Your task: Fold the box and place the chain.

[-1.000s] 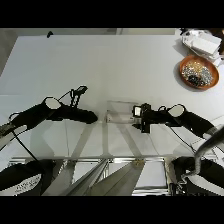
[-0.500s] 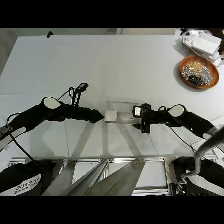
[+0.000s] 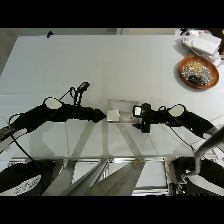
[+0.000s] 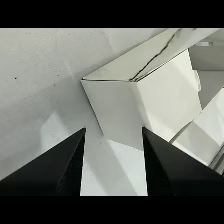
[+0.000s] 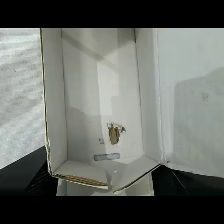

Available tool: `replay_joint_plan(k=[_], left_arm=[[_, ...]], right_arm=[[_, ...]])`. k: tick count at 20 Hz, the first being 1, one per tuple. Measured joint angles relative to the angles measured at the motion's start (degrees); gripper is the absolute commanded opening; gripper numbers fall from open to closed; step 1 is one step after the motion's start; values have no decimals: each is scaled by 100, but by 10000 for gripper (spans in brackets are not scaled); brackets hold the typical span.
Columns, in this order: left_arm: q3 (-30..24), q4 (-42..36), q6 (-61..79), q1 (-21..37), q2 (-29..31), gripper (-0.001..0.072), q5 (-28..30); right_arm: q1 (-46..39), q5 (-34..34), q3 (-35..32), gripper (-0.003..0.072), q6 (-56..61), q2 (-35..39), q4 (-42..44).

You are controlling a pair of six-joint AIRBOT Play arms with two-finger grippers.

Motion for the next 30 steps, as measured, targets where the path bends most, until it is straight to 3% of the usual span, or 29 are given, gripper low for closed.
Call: replay_joint_plan(k=[16, 24, 30], left_arm=[[2, 59, 356, 190, 85, 421, -365], [50, -31, 149, -243, 31, 412, -31], [334, 903, -1067, -544, 31, 412, 238]], right_arm=[[0, 15, 0, 511, -2, 0, 4], [0, 11, 0, 511, -2, 0, 4], [0, 11, 0, 511, -2, 0, 4]])
